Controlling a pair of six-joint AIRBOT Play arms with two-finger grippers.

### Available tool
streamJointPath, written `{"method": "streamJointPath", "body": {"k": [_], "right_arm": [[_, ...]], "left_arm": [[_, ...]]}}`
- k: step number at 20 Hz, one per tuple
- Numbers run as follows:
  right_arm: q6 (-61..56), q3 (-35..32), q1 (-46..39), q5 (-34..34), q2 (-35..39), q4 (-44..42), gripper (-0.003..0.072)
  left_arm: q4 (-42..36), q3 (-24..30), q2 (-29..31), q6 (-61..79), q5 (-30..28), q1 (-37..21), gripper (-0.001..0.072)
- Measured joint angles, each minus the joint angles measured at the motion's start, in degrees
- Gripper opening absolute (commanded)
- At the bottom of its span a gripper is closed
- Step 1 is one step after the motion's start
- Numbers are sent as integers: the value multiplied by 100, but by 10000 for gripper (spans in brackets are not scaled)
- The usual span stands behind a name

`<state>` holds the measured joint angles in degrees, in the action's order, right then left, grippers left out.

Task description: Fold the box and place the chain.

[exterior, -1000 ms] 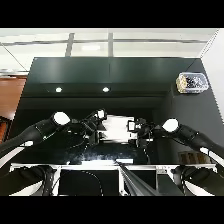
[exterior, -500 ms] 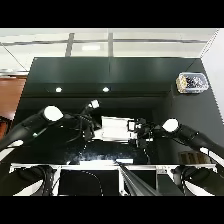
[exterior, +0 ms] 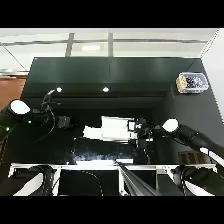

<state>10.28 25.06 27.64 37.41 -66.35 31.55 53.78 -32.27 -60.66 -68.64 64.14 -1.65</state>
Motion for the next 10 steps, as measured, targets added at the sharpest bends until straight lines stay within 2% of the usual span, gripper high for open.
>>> {"method": "streamJointPath", "body": {"k": [2, 4, 10], "right_arm": [[2, 0, 0, 2, 0, 0, 436], [2, 0, 0, 2, 0, 0, 436], [4, 0, 0, 2, 0, 2, 436]], "left_arm": [[-575, 269, -297, -11, 87, -225, 26], [-1012, 448, -581, 37, 26, -186, 26], [-1746, 601, -1154, 111, -435, 680, 26]]}}
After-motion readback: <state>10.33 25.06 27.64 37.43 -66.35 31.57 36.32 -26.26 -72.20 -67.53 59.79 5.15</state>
